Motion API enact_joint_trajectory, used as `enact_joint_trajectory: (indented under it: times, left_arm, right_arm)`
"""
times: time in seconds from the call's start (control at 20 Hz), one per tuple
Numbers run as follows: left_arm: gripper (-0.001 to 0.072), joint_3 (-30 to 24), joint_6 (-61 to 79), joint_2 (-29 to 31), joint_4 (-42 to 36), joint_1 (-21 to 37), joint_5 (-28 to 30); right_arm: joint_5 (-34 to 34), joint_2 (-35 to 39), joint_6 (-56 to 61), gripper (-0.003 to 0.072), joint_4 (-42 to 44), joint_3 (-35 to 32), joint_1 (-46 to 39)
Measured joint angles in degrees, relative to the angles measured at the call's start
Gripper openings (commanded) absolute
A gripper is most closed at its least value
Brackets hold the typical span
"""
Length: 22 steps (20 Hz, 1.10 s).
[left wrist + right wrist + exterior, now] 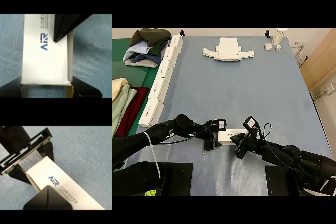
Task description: Fold the box.
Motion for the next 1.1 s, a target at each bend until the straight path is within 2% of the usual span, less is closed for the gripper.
enact_joint_trajectory:
  times: [0.4, 1.1]
  left_arm:
    - [0.0421, 0.0, 0.0, 0.0, 0.0, 0.0, 0.0]
    - [0.0421, 0.0, -0.11, 0.0, -0.04, 0.0, -0.02]
  right_arm:
    - [-0.42, -0.09, 0.11, 0.0005, -0.66, -0.11, 0.04]
    - [-0.85, 6.56, -0.02, 0.0006, -6.93, 0.07, -0.37]
